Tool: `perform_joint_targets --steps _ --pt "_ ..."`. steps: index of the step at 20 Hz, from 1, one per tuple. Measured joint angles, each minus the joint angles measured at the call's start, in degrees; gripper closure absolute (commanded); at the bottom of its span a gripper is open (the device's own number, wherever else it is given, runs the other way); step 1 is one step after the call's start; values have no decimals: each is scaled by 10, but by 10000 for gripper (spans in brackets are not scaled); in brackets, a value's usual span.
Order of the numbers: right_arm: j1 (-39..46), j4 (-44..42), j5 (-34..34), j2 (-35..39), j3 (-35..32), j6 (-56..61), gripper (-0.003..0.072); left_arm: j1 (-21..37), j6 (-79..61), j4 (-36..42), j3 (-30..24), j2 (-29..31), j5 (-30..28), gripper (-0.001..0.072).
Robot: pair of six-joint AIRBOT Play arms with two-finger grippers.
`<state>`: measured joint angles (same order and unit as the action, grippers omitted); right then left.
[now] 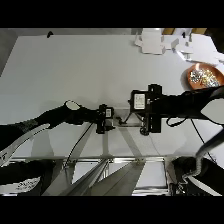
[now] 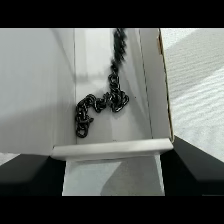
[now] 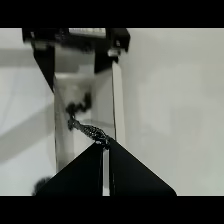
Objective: Fold the box and place the chain.
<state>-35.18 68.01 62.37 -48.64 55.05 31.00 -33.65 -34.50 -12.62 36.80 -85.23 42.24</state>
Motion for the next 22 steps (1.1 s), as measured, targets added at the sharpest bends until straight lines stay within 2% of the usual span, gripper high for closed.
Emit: perform_joint_targets --steps 10,12,13,17,18,19,22 --pt "-32 7 -30 -129 -7 72 656 0 0 0 0 0 0 577" --pt "-22 15 -32 -139 -14 81 432 0 0 0 0 0 0 577" --pt "-16 16 -32 -141 -16 86 401 0 0 0 0 0 0 577" --pt "10 20 -22 -117 -20 101 402 0 0 0 0 0 0 577" --pt "20 21 -16 -104 -20 101 426 0 0 0 0 0 0 577" --pt "33 21 -8 -90 -21 98 483 0 0 0 0 0 0 577" --pt "84 23 26 -56 -37 76 502 0 0 0 0 0 0 577"
